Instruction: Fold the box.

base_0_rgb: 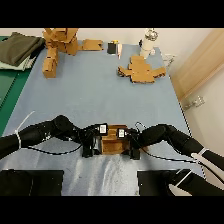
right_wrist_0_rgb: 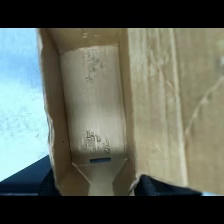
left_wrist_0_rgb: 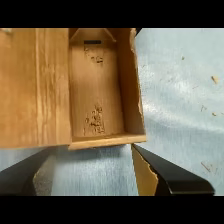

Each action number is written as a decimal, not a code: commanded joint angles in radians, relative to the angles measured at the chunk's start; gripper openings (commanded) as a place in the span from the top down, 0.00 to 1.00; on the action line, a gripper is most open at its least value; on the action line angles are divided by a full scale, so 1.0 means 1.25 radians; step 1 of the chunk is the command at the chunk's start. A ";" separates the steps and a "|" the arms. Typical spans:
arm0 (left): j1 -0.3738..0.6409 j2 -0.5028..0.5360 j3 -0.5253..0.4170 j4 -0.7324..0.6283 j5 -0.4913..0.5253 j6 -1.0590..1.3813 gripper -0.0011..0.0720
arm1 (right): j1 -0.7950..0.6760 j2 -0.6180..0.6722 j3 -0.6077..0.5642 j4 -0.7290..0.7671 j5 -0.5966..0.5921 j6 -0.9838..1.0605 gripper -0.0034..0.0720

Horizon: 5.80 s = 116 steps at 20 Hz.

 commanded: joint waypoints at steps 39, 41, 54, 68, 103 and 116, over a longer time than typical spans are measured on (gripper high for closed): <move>-0.079 0.014 -0.069 -0.149 0.132 0.031 0.03 | 0.001 0.000 0.000 0.002 0.000 0.000 0.21; -0.084 0.014 -0.069 -0.148 0.134 0.031 0.03 | 0.001 0.000 0.000 0.001 0.000 0.000 0.21; -0.099 0.014 -0.069 -0.138 0.160 0.016 0.27 | 0.001 0.000 0.000 0.002 0.000 0.000 0.21; -0.099 0.014 -0.069 -0.140 0.160 0.016 0.27 | 0.001 0.000 0.000 0.001 0.000 0.000 0.21; -0.099 0.014 -0.069 -0.140 0.160 0.016 0.27 | 0.001 0.385 0.057 0.000 -0.479 1.003 0.00; -0.099 0.014 -0.069 -0.140 0.160 0.016 0.27 | 0.001 0.410 0.057 -0.001 -0.481 1.026 0.00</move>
